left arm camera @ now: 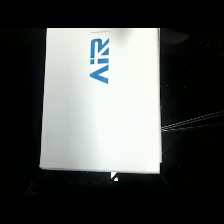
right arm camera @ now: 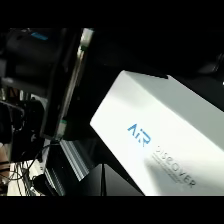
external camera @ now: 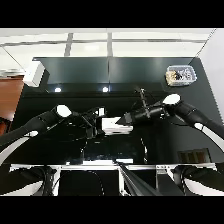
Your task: Fold the box and place the chain.
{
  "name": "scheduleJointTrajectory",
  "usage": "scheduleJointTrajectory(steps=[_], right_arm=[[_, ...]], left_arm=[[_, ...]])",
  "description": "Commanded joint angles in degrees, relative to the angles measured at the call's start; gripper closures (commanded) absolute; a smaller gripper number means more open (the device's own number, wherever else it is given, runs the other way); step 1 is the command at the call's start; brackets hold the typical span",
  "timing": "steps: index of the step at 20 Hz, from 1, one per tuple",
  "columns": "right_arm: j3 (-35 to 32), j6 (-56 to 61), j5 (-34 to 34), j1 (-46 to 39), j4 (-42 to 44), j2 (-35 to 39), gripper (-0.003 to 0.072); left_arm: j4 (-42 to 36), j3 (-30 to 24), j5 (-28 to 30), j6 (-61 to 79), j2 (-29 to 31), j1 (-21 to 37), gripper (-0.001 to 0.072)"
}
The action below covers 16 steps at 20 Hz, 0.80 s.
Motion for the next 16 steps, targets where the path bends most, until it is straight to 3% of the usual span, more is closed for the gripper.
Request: scheduleJointTrajectory(steps=[1, 5, 12, 14, 16], right_arm=[[-0.63, 2.99, -3.08, 0.33, -2.86, -3.06, 0.0671], [-0.63, 6.47, -7.74, 0.33, -6.4, -4.26, 0.0671], [-0.61, 6.08, -9.05, 0.33, -6.62, -4.26, 0.0671], [-0.33, 3.13, -6.88, 0.04, -5.75, -3.65, 0.0671], [1.9, 1.44, -0.61, -1.95, -6.91, -1.62, 0.0671]], left_arm=[[0.02, 0.0, -0.04, 0.0, -0.02, 0.07, 0.0311], [0.0, 0.0, -0.04, 0.0, -0.02, 0.07, 0.0311], [0.02, 0.0, 0.0, 0.02, -0.02, 0.07, 0.0311], [0.02, 0.0, -0.02, 0.0, -0.02, 0.07, 0.0311], [0.0, 0.0, -0.02, 0.0, 0.04, 0.07, 0.0311]])
